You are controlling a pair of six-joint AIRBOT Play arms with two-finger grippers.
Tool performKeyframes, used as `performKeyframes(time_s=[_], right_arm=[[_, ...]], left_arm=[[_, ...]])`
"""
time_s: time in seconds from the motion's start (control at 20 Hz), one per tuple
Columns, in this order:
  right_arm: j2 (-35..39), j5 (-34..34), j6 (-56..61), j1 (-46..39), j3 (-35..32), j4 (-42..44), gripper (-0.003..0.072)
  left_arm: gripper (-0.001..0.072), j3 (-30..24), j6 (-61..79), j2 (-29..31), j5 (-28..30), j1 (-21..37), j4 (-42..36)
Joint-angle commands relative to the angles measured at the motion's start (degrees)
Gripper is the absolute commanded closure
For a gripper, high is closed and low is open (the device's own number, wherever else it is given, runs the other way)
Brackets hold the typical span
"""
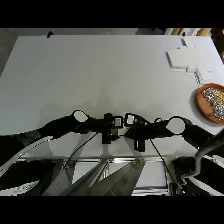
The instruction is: Fold the box and place the chain.
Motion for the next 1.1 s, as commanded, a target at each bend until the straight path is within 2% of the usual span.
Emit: performKeyframes(time_s=[0.0,0.2,0.3,0.45,0.7,0.85,1.05], right_arm=[[-0.3,-0.4,0.0,0.3,0.1,0.7,0.0669],[3.0,2.6,-3.3,0.3,0.1,2.3,0.0669],[3.8,-0.5,-2.7,0.3,0.1,0.9,0.0669],[2.0,-3.1,-2.7,0.3,0.1,0.9,0.0669],[-3.0,-1.8,-1.4,0.3,0.1,0.4,0.0669],[-2.9,0.1,-1.1,0.3,0.1,-1.1,0.0669],[0.0,-0.9,3.3,0.3,0.5,-1.3,0.0669]], left_arm=[[0.0363,0.0,0.0,0.0,0.0,0.0,0.0],[0.0363,0.0,0.0,0.0,0.0,0.0,0.0],[0.0363,0.0,0.0,0.0,0.0,0.0,0.0],[0.0363,0.0,0.0,0.0,0.0,0.0,0.0],[0.0363,0.0,0.0,0.0,0.0,0.0,0.0],[0.0363,0.0,0.0,0.0,0.0,0.0,0.0],[0.0363,0.0,0.0,0.0,0.0,0.0,0.0]])
